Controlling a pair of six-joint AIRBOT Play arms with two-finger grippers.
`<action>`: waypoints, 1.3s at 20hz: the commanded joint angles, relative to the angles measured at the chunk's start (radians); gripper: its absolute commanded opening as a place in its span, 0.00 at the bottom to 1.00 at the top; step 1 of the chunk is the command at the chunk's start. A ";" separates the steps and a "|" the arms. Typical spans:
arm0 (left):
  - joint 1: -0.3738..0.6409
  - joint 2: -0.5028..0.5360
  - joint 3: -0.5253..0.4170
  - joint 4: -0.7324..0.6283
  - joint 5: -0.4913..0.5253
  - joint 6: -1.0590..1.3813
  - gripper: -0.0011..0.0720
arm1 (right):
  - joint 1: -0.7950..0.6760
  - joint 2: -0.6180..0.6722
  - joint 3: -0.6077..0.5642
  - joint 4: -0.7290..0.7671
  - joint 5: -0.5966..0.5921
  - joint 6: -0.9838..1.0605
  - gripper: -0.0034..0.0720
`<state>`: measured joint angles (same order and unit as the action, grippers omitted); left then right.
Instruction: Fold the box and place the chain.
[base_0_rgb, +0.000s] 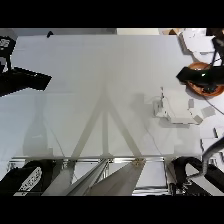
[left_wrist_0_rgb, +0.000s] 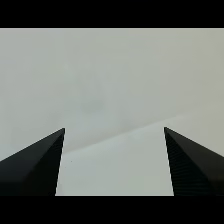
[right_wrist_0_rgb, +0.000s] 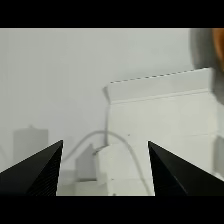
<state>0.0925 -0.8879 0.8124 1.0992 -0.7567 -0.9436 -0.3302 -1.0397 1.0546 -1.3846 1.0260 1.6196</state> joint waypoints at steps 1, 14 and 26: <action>0.000 0.000 0.000 0.000 0.000 0.000 0.96 | -0.144 0.000 0.106 -0.121 0.170 -0.010 0.84; 0.000 0.000 0.000 0.000 0.000 0.000 0.96 | -0.459 -0.137 0.109 -0.292 0.370 -0.142 0.84; 0.000 0.000 0.000 0.000 0.000 0.000 0.96 | -0.538 -0.477 0.118 -0.189 0.414 -0.295 0.84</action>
<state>0.0925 -0.8879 0.8124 1.0992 -0.7563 -0.9436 -0.8635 -1.4494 1.1675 -1.5848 1.4315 1.3678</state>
